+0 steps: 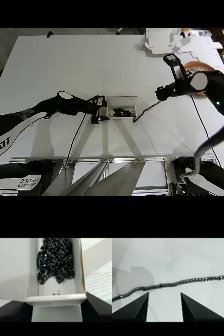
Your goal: Fold the box and place the chain.
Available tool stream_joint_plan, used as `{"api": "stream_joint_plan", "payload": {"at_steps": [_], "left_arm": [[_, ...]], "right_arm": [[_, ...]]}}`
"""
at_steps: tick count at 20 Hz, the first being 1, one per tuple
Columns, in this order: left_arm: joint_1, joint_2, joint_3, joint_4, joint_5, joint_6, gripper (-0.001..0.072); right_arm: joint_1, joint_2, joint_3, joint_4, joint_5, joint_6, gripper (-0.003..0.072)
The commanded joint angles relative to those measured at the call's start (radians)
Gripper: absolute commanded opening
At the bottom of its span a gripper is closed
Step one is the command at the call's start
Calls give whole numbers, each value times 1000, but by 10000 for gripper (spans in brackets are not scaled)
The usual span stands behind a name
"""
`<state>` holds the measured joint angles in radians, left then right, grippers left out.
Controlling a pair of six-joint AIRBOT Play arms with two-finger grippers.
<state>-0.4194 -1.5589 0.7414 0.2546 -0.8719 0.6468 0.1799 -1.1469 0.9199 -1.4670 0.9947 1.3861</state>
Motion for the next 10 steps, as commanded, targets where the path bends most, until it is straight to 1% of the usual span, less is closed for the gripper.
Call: {"api": "stream_joint_plan", "payload": {"at_steps": [1, 5, 7, 8, 10], "left_arm": [[0, 0, 1, 0, 0, 0, 182], [0, 0, 1, 0, 0, 0, 182], [0, 0, 1, 0, 0, 0, 182], [0, 0, 1, 0, 0, 0, 182], [0, 0, 1, 0, 0, 0, 182]], "right_arm": [[-19, -103, 4, -95, 8, 95, 387], [-19, -210, 4, -104, 7, 177, 385], [-19, -241, 4, -104, 4, 197, 380], [-19, -250, 4, -104, -4, 201, 366], [-19, -255, 4, -103, -38, 208, 354]]}}
